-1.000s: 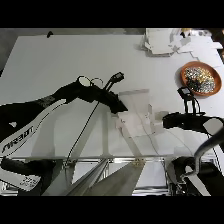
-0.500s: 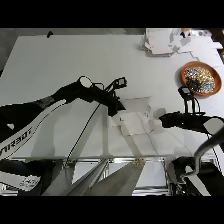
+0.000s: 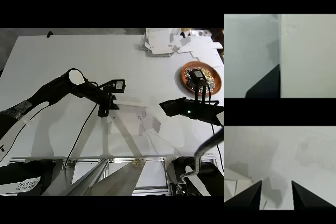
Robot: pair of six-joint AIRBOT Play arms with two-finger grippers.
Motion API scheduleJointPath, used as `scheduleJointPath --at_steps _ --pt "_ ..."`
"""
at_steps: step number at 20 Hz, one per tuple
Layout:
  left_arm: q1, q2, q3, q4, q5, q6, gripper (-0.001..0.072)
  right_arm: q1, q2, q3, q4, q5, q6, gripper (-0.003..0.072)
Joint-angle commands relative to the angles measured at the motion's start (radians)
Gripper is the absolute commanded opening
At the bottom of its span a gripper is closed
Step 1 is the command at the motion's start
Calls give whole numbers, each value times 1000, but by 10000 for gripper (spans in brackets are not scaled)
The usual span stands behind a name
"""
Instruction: Fold the box and place the chain.
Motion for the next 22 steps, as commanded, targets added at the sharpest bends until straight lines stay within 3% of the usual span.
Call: scheduleJointPath --at_steps 1,5,12,22 --pt "0 13 -43 24 14 -50 0 0 0 21 -8 38 0 416" --pt "-3 -24 -130 -42 208 -22 1 0 0 21 -43 68 0 414" --pt "-3 -97 -138 -167 216 134 2 1 0 21 -48 69 0 413" --pt "-3 -98 -138 -166 228 168 3 1 0 21 -79 68 0 413"
